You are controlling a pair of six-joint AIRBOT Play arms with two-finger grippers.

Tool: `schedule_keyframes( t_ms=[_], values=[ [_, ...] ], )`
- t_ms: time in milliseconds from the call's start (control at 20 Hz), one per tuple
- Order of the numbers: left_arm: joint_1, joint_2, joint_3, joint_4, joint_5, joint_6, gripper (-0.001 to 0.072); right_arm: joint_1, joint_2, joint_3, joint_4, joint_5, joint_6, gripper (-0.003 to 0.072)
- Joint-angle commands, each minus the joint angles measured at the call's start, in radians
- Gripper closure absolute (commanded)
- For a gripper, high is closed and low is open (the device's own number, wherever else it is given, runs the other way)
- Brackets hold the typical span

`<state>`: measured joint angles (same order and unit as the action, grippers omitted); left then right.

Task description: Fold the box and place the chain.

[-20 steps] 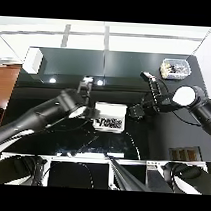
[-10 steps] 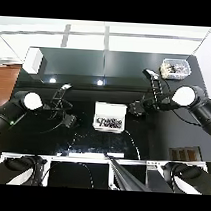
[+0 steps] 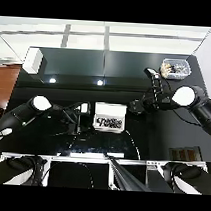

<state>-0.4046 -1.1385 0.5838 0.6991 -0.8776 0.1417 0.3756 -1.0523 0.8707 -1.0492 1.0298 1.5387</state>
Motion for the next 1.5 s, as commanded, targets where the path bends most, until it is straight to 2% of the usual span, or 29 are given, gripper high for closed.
schedule_keyframes(
  t_ms=[0,200,1050,1250,1350,1450],
  values=[
    [-0.016,-0.045,-0.002,-0.087,0.123,0.169,-0.0005,0.000,0.000,0.000,0.001,0.004,0.014,0.0392],
    [-0.019,-0.090,-0.002,-0.155,0.111,0.169,-0.0004,0.001,0.000,0.000,0.002,0.005,0.014,0.0392],
    [-0.077,-0.096,-0.003,-0.117,0.080,0.112,-0.0001,0.001,0.000,0.000,0.002,-0.010,0.014,0.0392],
    [-0.084,-0.097,-0.002,-0.214,0.121,0.120,-0.0002,0.001,0.000,0.000,0.001,-0.010,0.014,0.0392],
    [-0.084,-0.097,-0.002,-0.213,0.166,0.119,-0.0002,0.001,0.000,0.000,0.002,-0.010,0.014,0.0392],
    [-0.084,-0.098,-0.002,-0.213,0.163,0.119,-0.0002,0.001,0.000,0.000,0.001,-0.010,0.014,0.0392]
  ],
)
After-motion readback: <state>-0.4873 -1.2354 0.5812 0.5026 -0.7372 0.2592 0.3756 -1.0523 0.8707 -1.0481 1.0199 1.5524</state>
